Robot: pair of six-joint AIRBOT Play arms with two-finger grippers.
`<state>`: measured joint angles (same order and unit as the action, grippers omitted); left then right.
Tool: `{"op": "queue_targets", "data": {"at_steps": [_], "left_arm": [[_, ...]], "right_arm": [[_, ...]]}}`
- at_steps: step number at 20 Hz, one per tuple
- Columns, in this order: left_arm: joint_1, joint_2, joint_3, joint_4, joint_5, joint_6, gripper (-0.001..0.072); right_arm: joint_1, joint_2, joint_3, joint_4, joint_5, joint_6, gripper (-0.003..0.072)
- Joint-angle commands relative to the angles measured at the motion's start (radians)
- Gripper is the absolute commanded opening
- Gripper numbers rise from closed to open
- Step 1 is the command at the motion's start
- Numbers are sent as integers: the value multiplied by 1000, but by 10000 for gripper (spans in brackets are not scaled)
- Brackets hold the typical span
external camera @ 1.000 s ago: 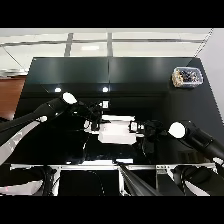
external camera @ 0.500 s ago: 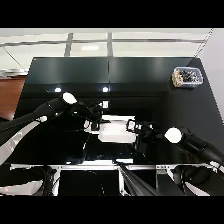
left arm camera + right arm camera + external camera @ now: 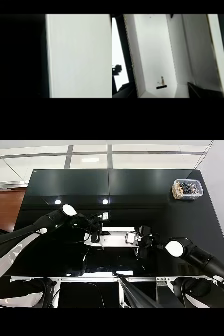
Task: Fold the box and place the chain.
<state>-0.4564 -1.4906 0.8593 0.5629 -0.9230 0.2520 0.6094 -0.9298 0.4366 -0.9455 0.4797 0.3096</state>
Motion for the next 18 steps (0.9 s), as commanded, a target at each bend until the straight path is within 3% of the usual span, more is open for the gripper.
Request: {"op": "queue_targets", "data": {"at_steps": [1,13,18], "left_arm": [[0,0,0,1,-2,3,25],[0,0,0,1,-2,3,25],[0,0,0,1,-2,2,25]], "right_arm": [[1,7,6,-35,-40,8,710],[-79,6,35,-6,-11,35,710],[-88,-28,35,112,124,-103,710]]}}
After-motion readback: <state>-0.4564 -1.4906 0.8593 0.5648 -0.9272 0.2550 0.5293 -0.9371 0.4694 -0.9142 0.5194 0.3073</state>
